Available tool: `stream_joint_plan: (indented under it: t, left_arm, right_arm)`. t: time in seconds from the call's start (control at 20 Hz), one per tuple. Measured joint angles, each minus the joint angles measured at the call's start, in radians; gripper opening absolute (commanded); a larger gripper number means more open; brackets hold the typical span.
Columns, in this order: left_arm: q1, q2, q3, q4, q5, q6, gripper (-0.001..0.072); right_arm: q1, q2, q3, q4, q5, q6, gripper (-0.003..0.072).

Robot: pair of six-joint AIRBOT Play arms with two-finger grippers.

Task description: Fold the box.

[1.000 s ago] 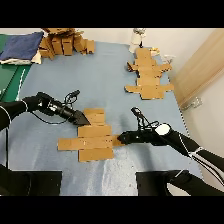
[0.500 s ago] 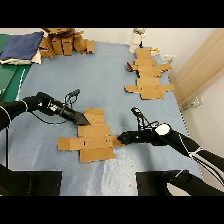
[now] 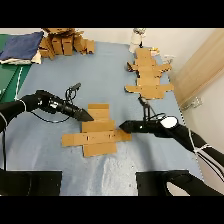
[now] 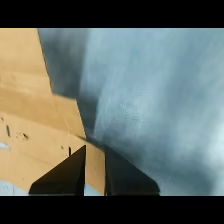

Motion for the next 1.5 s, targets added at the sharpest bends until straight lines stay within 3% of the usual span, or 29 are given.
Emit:
stream_joint_plan:
  t: [0.3,0.55,0.9,1.5]
  left_arm:
    - [-0.140,0.105,-0.040,-0.047,0.107,0.213,0.0012]
    - [-0.231,0.199,-0.150,-0.107,0.218,0.415,0.0012]
    - [-0.253,0.327,-0.320,-0.210,0.385,0.671,0.0012]
    - [-0.258,0.343,-0.349,-0.240,0.460,0.809,0.0012]
  right_arm:
    - [-0.138,0.056,0.117,-0.016,-0.003,0.027,0.0153]
    - [-0.186,0.090,0.146,-0.041,0.013,0.050,0.0092]
    - [-0.197,0.090,0.153,-0.167,0.023,0.163,0.0091]
    - [-0.197,0.072,0.152,-0.216,0.023,0.199,0.0086]
